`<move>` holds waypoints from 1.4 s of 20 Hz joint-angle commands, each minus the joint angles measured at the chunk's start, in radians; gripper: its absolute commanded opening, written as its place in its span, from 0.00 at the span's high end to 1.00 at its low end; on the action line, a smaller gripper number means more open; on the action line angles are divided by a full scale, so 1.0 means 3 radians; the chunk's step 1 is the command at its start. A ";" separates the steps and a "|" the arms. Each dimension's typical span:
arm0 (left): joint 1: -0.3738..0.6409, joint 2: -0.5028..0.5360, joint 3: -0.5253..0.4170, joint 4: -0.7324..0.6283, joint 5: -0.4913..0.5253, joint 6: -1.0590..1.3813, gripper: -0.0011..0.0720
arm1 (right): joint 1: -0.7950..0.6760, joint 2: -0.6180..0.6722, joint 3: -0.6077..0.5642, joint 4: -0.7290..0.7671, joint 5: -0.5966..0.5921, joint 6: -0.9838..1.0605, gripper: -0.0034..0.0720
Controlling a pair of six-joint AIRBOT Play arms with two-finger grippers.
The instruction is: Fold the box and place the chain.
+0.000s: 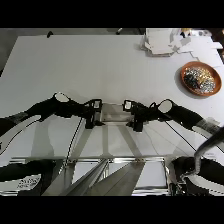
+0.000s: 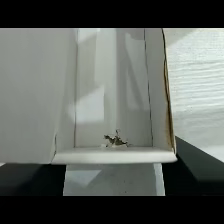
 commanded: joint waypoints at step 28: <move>0.0001 -0.0027 -0.0003 0.0033 0.0088 -0.0014 0.71 | 0.0000 0.0061 0.0001 -0.0398 0.0165 0.0160 0.02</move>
